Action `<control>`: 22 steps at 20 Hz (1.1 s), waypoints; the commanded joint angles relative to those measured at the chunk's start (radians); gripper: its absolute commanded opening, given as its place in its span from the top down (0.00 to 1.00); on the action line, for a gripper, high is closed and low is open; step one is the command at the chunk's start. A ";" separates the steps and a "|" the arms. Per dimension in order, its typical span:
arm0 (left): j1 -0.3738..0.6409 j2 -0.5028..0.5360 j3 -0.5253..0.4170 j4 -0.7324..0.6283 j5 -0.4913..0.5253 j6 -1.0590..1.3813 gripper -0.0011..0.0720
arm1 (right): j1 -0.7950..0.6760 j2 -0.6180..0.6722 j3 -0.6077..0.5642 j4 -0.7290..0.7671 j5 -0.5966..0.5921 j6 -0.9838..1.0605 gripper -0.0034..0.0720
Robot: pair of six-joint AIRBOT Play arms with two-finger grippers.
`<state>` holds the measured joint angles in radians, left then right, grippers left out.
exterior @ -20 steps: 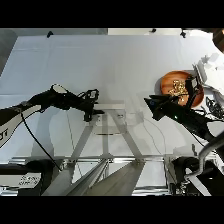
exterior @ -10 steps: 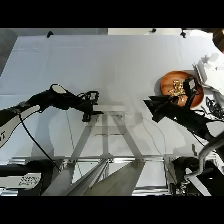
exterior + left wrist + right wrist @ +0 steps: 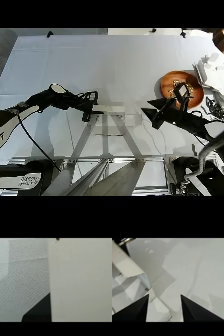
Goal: Fold the box and place the chain.
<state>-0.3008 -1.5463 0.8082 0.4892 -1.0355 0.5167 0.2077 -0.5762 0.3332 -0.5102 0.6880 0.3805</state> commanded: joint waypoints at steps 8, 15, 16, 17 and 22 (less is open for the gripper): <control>0.000 0.001 0.001 -0.002 -0.001 0.003 0.97 | 0.001 0.000 0.000 -0.013 0.322 -0.462 0.02; 0.000 0.001 0.001 -0.002 -0.001 0.003 0.97 | 0.001 0.000 0.000 -0.181 0.313 -0.517 0.02; 0.000 0.001 0.001 -0.002 -0.001 0.003 0.97 | 0.001 0.000 0.000 -0.179 0.309 -0.521 0.03; 0.000 0.001 0.001 -0.002 -0.001 0.003 0.97 | 0.001 0.000 0.000 -0.166 0.303 -0.521 0.03; 0.000 0.001 0.001 -0.002 -0.001 0.003 0.97 | 0.001 -0.023 -0.077 -0.046 0.153 -0.567 0.03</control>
<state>-0.3008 -1.5463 0.8082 0.4870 -1.0367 0.5194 0.2081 -0.5854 0.2996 -0.6224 0.9352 -0.1406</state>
